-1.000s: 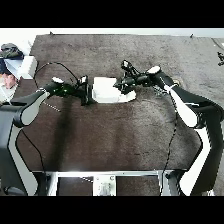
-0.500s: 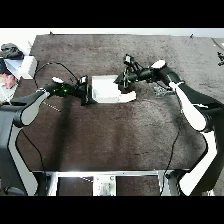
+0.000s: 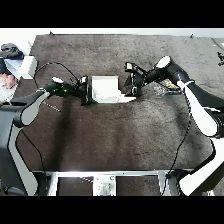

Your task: Fold the box and place the chain.

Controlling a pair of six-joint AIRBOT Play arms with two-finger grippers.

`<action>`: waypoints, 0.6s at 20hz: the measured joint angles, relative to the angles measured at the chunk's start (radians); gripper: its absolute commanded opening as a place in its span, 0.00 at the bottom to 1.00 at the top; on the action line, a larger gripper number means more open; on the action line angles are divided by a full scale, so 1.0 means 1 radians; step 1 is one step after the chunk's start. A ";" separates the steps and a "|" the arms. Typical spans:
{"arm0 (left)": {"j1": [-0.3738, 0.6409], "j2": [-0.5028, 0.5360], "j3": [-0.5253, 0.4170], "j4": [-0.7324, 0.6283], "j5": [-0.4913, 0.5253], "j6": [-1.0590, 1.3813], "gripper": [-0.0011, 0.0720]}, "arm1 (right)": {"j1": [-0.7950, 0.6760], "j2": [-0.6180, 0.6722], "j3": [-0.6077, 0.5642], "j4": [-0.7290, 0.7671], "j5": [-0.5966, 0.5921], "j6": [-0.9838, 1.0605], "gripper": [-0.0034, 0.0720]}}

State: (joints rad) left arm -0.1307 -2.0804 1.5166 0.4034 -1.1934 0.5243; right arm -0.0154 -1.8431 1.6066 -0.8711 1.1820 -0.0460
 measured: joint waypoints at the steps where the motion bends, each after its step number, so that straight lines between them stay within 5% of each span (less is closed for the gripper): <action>1: 0.000 0.000 0.000 0.000 0.000 0.000 0.65 | 0.001 0.000 -0.018 -0.008 -0.028 -0.008 0.83; 3: 0.000 0.000 0.000 0.000 0.000 0.000 0.65 | 0.004 0.003 -0.052 -0.011 -0.069 -0.031 0.64; 12: 0.000 0.000 0.000 0.000 0.000 0.000 0.65 | 0.043 -0.019 -0.105 0.063 -0.174 -0.088 0.64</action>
State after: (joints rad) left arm -0.1307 -2.0804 1.5166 0.4030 -1.1934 0.5243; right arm 0.0280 -1.8622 1.5013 -0.8082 1.0084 -0.1337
